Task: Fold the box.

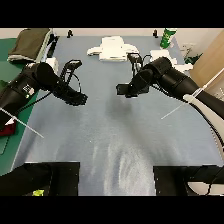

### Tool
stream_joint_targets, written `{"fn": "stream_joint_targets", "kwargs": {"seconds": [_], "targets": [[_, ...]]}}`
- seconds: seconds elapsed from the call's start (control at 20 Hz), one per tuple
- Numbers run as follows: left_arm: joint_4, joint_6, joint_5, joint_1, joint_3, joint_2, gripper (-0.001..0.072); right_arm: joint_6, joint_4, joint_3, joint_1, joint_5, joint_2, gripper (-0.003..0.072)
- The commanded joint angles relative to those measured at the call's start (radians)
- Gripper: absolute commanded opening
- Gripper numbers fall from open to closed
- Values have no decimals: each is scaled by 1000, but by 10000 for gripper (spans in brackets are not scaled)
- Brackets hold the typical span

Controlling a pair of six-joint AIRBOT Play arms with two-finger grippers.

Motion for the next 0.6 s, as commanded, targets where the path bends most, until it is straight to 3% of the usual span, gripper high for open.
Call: {"fn": "stream_joint_targets", "kwargs": {"seconds": [0.0,0.55], "targets": [[0,0,0,1,0,1,15,0,0,1,0,0,0,5],[0,0,1,1,0,0,15,0,0,1,0,29,-1,5]]}}
